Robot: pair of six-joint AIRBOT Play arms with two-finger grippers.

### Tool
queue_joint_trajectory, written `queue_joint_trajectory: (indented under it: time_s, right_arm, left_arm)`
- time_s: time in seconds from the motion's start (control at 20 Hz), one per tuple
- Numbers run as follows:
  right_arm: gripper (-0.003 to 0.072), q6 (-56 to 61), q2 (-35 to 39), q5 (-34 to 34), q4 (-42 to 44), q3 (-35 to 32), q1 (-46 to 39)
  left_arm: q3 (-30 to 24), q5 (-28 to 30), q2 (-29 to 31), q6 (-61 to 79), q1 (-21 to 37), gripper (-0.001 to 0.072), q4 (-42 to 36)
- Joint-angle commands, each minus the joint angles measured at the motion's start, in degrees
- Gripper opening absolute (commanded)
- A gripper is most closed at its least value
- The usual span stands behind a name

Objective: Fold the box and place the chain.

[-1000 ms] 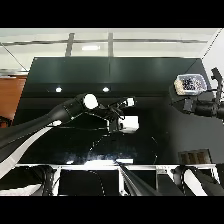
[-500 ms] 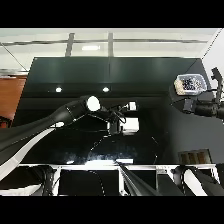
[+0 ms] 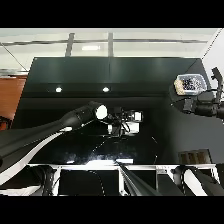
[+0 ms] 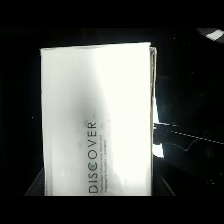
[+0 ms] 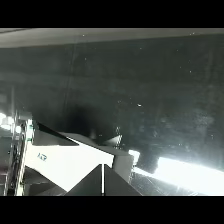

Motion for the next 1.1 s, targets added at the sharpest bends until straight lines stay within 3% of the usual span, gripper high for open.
queue_joint_trajectory:
  time_s: [0.0, 0.1, 0.25, 0.45, 0.55, 0.75, 0.9, 1.05]
  right_arm:
    - [0.0016, 0.0, 0.0, -0.2, 0.0, 0.0, 0.0]
    - [0.0016, 0.0, 0.0, -0.7, 0.0, 0.0, 0.0]
    - [0.0016, 0.1, 0.0, -1.7, 0.0, 0.0, 0.0]
    - [0.0016, 0.1, 0.0, -1.7, 0.0, 0.0, 0.0]
    - [0.0016, 0.1, 0.0, -1.7, 0.1, 0.0, 0.0]
    - [0.0017, 0.1, 0.0, -2.7, 0.4, 0.0, 0.0]
    - [0.0017, 0.9, 0.0, -5.4, 0.5, 0.0, 1.2]
    - [0.0016, 1.2, 0.0, -9.6, 0.4, 0.0, 4.9]
  left_arm:
    - [0.7, 0.5, 1.6, -3.7, 0.6, 0.0288, 3.3]
    - [0.9, 0.5, 4.2, -7.6, 3.8, 0.0288, 4.0]
    - [0.9, -0.3, 7.8, -15.7, 13.6, 0.0288, 10.0]
    - [2.0, -1.1, 9.5, -27.2, 34.3, 0.0288, 20.0]
    - [4.2, -0.2, 8.6, -33.4, 46.1, 0.0288, 19.8]
    - [14.7, -3.9, 0.1, -37.4, 62.6, 0.0288, 19.3]
    - [27.6, -10.3, -10.5, -37.6, 67.1, 0.0288, 19.3]
    - [36.5, -9.7, -18.8, -39.1, 67.8, 0.0288, 19.3]
